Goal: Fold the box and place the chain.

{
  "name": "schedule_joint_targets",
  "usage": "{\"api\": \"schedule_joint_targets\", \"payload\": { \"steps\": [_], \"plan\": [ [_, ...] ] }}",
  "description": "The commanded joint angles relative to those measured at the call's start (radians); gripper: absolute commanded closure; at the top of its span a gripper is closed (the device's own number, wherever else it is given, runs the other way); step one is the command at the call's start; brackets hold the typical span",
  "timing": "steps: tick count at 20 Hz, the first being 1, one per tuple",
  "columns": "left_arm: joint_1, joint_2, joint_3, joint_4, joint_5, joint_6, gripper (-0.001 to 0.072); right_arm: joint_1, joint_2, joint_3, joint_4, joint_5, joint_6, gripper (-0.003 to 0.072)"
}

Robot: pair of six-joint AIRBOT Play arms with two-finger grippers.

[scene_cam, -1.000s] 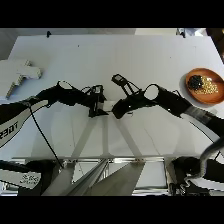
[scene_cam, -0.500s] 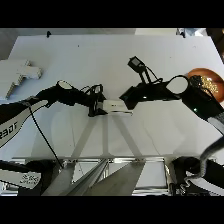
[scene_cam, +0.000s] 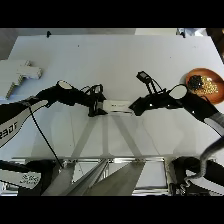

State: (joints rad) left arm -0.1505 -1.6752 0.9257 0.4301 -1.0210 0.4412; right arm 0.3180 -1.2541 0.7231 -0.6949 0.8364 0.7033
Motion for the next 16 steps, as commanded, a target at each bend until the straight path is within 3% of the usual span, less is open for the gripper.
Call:
{"api": "schedule_joint_targets", "payload": {
  "steps": [1,9,16],
  "plan": [
    [-0.001,0.000,0.000,0.000,0.000,0.000,0.0314,-0.003,-0.049,-0.013,-0.017,-0.006,-0.001,0.0674],
    [-0.001,0.000,0.000,0.000,0.000,0.000,0.0314,-0.003,-0.024,-0.012,0.000,0.011,-0.002,0.0673],
    [-0.001,0.000,0.000,0.000,0.000,0.000,0.0314,-0.004,0.246,0.011,-0.074,-0.082,0.045,0.0672]
  ]
}}
